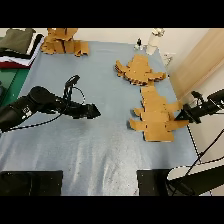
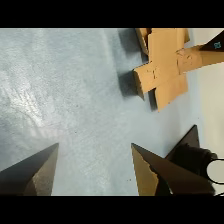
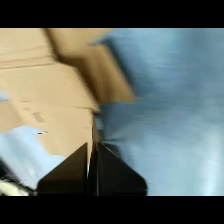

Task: Fold the box.

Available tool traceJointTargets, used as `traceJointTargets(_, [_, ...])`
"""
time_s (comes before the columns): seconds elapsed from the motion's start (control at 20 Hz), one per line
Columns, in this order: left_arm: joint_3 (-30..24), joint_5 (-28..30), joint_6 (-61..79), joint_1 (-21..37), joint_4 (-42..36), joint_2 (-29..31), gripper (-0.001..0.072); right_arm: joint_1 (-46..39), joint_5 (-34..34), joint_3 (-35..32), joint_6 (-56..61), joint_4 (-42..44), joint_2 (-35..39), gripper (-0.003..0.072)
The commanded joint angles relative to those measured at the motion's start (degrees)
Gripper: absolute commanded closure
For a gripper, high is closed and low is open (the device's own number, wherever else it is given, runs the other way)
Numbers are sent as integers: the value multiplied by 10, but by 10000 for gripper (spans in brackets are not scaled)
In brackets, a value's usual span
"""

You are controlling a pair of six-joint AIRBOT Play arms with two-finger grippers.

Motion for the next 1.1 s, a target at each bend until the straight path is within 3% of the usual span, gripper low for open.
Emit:
traceJointTargets(0.0, [0, -9, 0, 0, -16, 0, 15, 11, -57, 0, -25, 144, 0, 682])
traceJointTargets(0.25, [0, -56, 0, 26, -48, 0, 17, 84, 11, -3, 29, 153, 27, 685])
traceJointTargets(0.4, [0, -97, 8, 62, -83, 0, 30, 155, 59, -45, 30, 150, 78, 685])
traceJointTargets(0.45, [0, -112, 8, 75, -85, 0, 64, 181, 75, -72, 30, 150, 101, 685])
traceJointTargets(0.95, [-1, -273, 68, 225, -84, 0, 63, 426, 239, -392, 105, 142, 320, 682])
traceJointTargets(1.0, [-1, -280, 70, 232, -84, 0, 63, 440, 247, -404, 105, 142, 327, 596])
traceJointTargets(1.05, [-1, -283, 73, 235, -84, 0, 63, 451, 248, -411, 111, 142, 327, 435])
